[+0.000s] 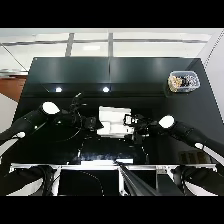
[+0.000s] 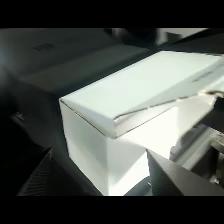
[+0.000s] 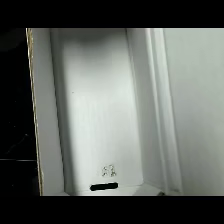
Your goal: Fold the box and place the chain.
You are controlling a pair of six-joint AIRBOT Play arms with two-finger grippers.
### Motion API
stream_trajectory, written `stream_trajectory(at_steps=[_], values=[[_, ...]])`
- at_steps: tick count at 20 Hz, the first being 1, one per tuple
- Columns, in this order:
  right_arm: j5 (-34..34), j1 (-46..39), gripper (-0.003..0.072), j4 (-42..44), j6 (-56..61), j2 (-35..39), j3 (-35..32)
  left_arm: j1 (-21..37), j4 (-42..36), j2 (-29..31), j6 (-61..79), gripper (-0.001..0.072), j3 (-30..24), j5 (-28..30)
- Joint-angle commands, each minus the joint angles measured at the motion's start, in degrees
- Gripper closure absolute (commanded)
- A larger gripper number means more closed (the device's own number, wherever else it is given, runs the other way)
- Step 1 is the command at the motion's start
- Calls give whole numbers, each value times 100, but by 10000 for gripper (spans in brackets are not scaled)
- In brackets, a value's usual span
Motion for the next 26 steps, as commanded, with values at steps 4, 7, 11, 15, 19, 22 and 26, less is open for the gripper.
stream_trajectory(at_steps=[4, 7, 11, 15, 19, 22, 26], values=[[2, 4, 215, 0, 2, -7, -4, -306, 247, 26, -566, 7, 52, 520], [2, 4, 216, -2, 2, -4, -4, -308, 247, 24, -708, 7, 63, 590], [2, 4, 216, -2, 2, -4, -4, -308, 247, 24, -844, 7, 63, 752], [2, 4, 216, -2, 2, -4, -4, -308, 247, 24, -844, 7, 63, 750], [2, 4, 216, -2, 2, -4, -4, -308, 249, 24, -844, 7, 63, 608], [2, 4, 216, -2, 2, -4, -4, -308, 249, 15, -848, 7, 63, 704], [2, 4, 216, 0, 2, -4, -4, -435, 503, 13, -1038, 9, 87, 850]])
